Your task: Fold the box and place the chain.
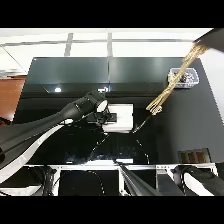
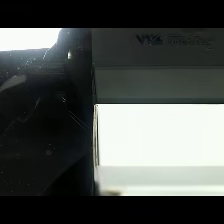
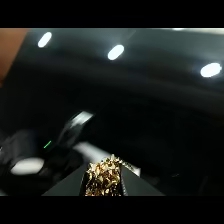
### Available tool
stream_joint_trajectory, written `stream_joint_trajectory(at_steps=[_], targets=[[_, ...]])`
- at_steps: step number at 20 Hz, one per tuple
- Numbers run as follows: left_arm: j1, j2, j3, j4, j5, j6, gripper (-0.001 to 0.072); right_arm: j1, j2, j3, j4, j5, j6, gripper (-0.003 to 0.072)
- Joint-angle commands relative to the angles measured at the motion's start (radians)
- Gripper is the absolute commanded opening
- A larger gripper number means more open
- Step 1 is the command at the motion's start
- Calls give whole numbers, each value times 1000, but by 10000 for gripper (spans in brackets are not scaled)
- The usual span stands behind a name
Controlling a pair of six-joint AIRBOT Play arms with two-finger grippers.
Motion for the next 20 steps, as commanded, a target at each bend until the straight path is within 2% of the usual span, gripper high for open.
stream_joint_trajectory(at_steps=[1, 4, 13, 20], targets=[[0, -1, 0, 0, 0, 0, 29, 151, 1, -38, 26, -12, -11, 9], [0, -1, 0, 0, 0, 0, 30, 233, 1, -106, 25, -100, -12, 8], [0, -1, 0, 0, 0, 0, 30, 275, 1, -545, 77, -245, -13, 9], [0, -1, 0, 0, 0, 0, 30, 354, -1, -874, 65, -529, -11, 17]])
